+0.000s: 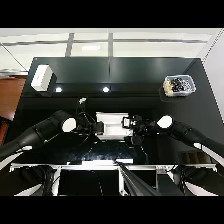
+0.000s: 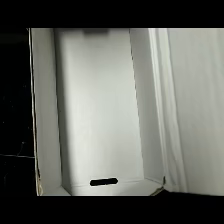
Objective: Fold the box and place the chain.
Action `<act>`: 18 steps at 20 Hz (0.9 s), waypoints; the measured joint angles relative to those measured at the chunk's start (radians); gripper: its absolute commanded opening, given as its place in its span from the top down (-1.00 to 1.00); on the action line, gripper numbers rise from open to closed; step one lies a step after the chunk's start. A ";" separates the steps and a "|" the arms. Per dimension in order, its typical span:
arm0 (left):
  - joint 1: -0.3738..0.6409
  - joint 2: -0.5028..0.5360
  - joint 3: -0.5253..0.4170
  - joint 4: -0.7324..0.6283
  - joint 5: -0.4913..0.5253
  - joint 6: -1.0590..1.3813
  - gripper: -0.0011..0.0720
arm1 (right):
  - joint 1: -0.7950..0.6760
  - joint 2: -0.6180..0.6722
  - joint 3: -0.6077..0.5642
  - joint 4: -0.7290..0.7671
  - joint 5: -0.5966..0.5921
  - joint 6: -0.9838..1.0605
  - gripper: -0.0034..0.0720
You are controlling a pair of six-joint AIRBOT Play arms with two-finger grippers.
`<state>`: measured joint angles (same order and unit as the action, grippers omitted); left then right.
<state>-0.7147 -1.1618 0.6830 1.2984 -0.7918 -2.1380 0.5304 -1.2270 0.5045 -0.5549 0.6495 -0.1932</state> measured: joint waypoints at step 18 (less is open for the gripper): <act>-0.131 -0.153 0.194 0.183 -0.167 -0.260 0.07 | 0.000 0.000 0.000 -0.001 0.001 0.001 -0.56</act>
<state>-0.8459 -1.3148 0.8768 1.4811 -0.9588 -2.3981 0.5304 -1.2270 0.5045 -0.5556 0.6502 -0.1921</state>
